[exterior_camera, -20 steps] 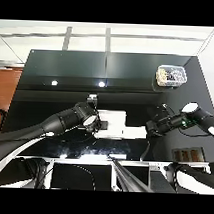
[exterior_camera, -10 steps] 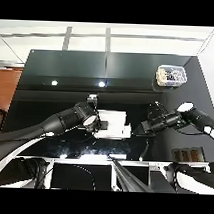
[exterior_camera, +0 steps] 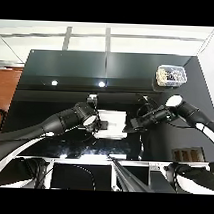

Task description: Fold the box and place the chain.

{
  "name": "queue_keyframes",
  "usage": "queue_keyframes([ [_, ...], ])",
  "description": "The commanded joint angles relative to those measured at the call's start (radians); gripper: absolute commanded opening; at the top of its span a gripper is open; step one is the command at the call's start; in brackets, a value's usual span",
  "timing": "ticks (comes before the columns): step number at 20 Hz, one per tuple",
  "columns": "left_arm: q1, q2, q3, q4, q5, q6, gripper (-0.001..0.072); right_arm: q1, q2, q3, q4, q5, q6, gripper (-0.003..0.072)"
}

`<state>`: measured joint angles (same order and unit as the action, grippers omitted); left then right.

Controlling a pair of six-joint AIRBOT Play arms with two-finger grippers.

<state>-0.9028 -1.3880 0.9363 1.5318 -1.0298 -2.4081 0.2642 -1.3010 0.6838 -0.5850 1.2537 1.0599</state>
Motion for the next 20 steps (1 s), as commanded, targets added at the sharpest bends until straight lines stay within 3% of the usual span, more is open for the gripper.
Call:
queue_keyframes([
  [1,0.001,0.0,0.001,0.001,0.0,0.0,0.0027,0.086,0.0,0.048,-0.115,-0.097,0.185,0.0545],
  [7,0.001,0.0,0.001,0.002,0.001,0.0,0.0027,0.288,0.0,0.112,-0.467,-0.27,0.623,0.0545],
  [12,0.001,0.0,0.001,0.002,0.0,0.0,0.0027,0.455,0.0,0.179,-0.767,-0.277,0.988,0.0544],
  [13,0.001,0.0,0.001,0.001,0.0,0.0,0.0027,0.479,0.0,0.185,-0.792,-0.276,1.054,0.0462],
  [14,0.001,0.0,0.001,0.001,0.0,0.0,0.0027,0.499,0.0,0.187,-0.808,-0.275,1.104,0.0432],
  [18,0.001,0.0,0.001,0.001,0.0,0.0,0.0027,0.543,-0.013,0.187,-0.821,-0.225,1.188,0.0424],
  [20,0.001,0.0,0.001,0.001,0.001,0.0,0.0027,0.543,-0.031,0.187,-0.82,-0.21,1.189,0.031],
])
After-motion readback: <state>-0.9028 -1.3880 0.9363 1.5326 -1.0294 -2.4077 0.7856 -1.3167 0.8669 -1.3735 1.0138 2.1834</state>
